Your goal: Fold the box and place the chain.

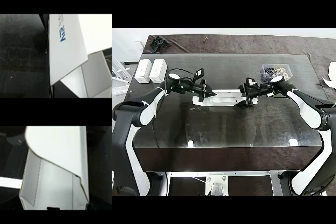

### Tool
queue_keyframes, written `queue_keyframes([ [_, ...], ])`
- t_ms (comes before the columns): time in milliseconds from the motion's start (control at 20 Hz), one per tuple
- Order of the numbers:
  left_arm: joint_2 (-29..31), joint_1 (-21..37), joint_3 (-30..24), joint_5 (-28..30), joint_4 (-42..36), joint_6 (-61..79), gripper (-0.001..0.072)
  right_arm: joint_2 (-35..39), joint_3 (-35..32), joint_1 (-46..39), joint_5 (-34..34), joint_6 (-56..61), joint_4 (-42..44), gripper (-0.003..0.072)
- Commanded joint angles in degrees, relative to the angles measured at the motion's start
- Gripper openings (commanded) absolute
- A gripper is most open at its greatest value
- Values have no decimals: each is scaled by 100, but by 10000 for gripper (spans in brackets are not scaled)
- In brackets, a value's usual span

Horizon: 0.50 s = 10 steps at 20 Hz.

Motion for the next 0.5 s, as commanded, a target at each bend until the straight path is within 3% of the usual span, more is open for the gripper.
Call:
queue_keyframes([
  [0,0,4,-2,4,0,0,20,-24,96,46,0,13,-101,674],
  [450,0,4,-2,4,0,0,20,-221,332,160,7,254,-337,674],
])
